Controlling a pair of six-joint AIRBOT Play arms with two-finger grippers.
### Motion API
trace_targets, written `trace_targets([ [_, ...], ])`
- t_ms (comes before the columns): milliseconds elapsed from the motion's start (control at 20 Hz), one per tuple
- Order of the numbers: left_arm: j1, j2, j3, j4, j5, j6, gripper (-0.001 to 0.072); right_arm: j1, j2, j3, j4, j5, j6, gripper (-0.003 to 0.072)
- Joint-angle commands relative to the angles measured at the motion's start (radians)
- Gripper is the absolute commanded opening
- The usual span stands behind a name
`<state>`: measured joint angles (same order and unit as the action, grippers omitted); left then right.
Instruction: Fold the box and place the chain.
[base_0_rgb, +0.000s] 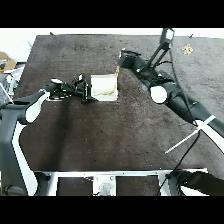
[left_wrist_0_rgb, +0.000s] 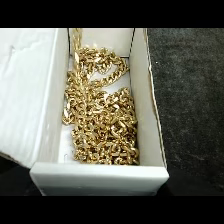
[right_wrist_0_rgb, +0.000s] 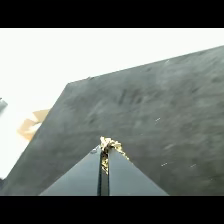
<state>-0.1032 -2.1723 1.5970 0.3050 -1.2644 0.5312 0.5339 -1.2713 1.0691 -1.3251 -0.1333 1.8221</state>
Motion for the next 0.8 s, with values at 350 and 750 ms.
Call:
trace_targets([
  [350,0.000,-0.001,0.000,0.000,0.000,0.000,0.0281,0.094,-0.174,0.001,0.023,0.046,0.040,0.0002],
  [750,0.000,-0.001,0.000,0.000,0.000,0.000,0.0281,0.003,-0.196,0.115,-0.126,0.344,-0.126,0.0154],
])
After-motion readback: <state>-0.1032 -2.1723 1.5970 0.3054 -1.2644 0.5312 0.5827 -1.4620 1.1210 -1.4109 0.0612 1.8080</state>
